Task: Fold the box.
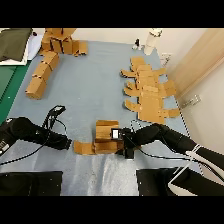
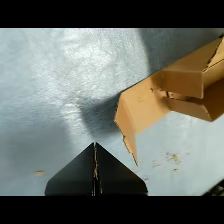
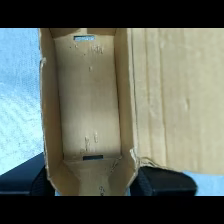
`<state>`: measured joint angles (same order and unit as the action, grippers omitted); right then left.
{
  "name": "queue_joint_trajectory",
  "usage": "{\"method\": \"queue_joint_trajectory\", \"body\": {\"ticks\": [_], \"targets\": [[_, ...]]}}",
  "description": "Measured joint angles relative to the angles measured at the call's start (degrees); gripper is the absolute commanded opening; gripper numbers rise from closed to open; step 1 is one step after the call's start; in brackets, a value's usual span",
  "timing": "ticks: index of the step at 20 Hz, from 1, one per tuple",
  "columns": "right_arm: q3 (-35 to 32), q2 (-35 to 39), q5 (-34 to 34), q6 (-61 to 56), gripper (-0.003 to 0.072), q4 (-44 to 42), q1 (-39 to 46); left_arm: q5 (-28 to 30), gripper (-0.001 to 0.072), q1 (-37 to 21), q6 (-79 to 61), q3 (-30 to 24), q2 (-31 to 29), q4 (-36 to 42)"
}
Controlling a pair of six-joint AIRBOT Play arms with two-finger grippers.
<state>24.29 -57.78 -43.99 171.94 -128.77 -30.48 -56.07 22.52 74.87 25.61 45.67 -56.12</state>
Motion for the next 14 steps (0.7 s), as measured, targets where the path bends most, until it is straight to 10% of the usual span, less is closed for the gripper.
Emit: {"method": "queue_joint_trajectory", "body": {"ticks": [14], "targets": [[0.00, 0.00, -0.02, 0.00, 0.0555, 0.00, 0.00, 5.88, 0.0009, 4.59, -6.82, -2.56, 11.13, 19.34]]}}
